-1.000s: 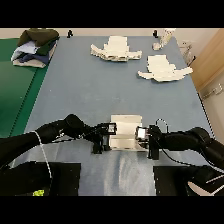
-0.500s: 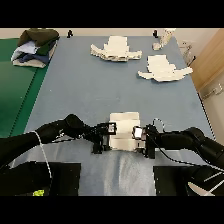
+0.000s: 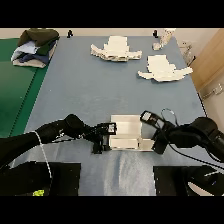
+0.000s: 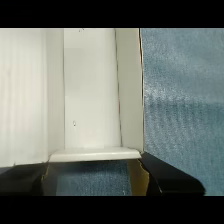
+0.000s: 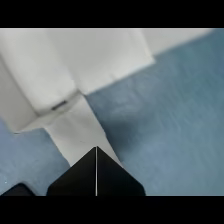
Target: Fold the box.
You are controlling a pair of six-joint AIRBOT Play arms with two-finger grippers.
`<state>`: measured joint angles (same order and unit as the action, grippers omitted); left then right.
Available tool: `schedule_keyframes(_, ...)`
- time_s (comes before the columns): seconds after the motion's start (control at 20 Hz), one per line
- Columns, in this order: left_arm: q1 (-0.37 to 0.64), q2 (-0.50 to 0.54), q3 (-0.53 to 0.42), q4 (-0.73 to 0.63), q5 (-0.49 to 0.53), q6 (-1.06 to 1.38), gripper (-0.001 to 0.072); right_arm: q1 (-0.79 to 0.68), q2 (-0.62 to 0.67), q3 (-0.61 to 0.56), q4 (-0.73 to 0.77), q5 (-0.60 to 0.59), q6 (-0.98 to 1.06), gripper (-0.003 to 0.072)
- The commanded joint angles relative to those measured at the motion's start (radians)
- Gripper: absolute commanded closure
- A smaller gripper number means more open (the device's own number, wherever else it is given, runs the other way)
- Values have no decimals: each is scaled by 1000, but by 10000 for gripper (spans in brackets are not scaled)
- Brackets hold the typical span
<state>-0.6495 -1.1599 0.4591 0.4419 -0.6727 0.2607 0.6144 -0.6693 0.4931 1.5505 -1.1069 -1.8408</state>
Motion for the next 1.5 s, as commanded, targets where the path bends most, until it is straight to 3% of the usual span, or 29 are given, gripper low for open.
schedule_keyframes(0.0,1,0,0,0,0,0,206,-61,7,54,-390,-220,591,683)
schedule_keyframes(0.1,1,0,0,0,0,0,206,-197,-17,53,-304,-237,708,683)
schedule_keyframes(0.2,1,0,0,0,0,0,206,-363,-57,34,-83,-175,716,683)
schedule_keyframes(0.4,1,0,0,0,0,0,206,-566,-158,-41,339,-95,416,684)
schedule_keyframes(0.65,1,0,0,0,0,0,206,-577,-198,-71,410,-117,351,685)
schedule_keyframes(0.85,1,0,0,0,0,0,206,-574,-152,-71,571,-203,278,685)
schedule_keyframes(1.45,1,0,0,0,0,0,206,-550,-114,-106,659,-135,221,684)
